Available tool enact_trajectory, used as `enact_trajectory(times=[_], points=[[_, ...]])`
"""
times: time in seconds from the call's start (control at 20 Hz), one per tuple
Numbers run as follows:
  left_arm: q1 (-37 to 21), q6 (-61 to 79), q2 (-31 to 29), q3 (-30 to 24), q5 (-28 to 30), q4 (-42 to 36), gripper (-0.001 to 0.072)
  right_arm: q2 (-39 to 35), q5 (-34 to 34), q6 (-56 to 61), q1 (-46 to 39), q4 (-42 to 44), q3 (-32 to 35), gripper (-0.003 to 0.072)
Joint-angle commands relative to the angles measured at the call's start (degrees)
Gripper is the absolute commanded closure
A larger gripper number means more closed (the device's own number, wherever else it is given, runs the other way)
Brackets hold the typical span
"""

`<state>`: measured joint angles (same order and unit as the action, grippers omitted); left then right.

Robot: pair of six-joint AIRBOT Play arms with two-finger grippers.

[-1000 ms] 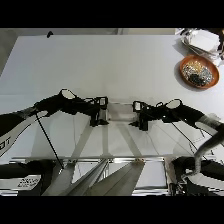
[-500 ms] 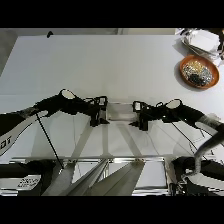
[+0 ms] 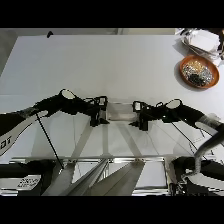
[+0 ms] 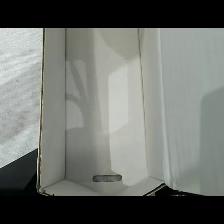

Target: Fold the box and place the chain.

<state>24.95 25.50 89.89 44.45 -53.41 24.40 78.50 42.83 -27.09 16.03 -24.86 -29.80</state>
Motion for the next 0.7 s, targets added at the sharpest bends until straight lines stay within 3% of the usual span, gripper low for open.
enact_trajectory(times=[0.0,0.4,0.45,0.5,0.65], points=[[0.02,-0.04,0.04,-0.04,0.07,0.04,0.0436,-0.04,0.0,0.04,-0.02,0.02,-0.02,0.0283],[0.02,-0.04,0.04,-0.04,0.07,0.04,0.0436,-0.04,0.42,0.02,-0.04,0.04,-0.02,0.0279],[0.02,-0.04,0.04,-0.04,0.07,0.02,0.0436,-0.13,0.44,0.09,-0.09,-0.09,-0.02,0.0165],[0.02,-0.04,0.04,-0.04,0.04,0.04,0.0436,-0.24,0.44,0.42,-0.09,-0.39,-0.02,-0.0031],[0.02,-0.04,0.04,-0.04,0.07,0.04,0.0436,-1.95,0.09,4.44,-0.09,-3.34,-0.02,-0.0018]])
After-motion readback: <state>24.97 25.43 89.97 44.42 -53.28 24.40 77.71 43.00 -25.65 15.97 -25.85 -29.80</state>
